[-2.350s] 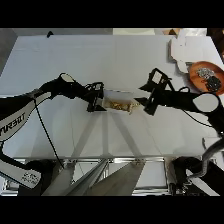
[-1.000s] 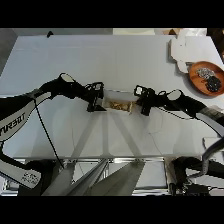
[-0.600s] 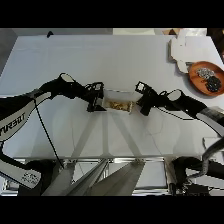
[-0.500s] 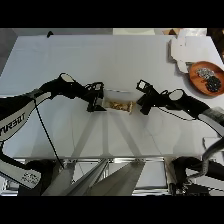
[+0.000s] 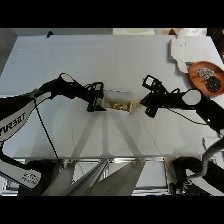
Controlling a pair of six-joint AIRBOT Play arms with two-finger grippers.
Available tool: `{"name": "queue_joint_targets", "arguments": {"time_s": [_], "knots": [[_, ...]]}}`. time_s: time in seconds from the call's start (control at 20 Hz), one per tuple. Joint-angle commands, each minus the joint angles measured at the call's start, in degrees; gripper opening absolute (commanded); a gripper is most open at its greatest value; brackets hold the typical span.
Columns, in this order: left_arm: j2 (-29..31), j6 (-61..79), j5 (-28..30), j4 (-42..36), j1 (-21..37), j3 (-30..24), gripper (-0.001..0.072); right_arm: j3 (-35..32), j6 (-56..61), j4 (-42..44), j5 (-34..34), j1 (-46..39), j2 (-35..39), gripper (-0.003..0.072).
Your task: Fold the box and place the chain.
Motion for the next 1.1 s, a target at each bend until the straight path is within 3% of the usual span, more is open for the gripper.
{"name": "queue_joint_targets", "arguments": {"time_s": [0.0,0.2,0.65,1.05], "knots": [[0.00,0.02,0.00,0.00,-0.02,0.00,0.0335,0.17,3.37,-1.18,3.65,3.19,5.86,0.0010],[0.00,0.02,0.00,0.00,-0.02,-0.02,0.0335,1.18,6.01,-0.11,0.39,8.26,6.91,0.0010],[0.00,0.02,0.02,0.00,-0.02,0.00,0.0335,1.88,7.82,3.17,-28.20,16.63,6.91,0.0011],[0.00,0.02,0.02,0.00,-0.02,-0.02,0.0335,1.84,12.81,3.56,-25.18,20.35,6.21,0.0011]]}}
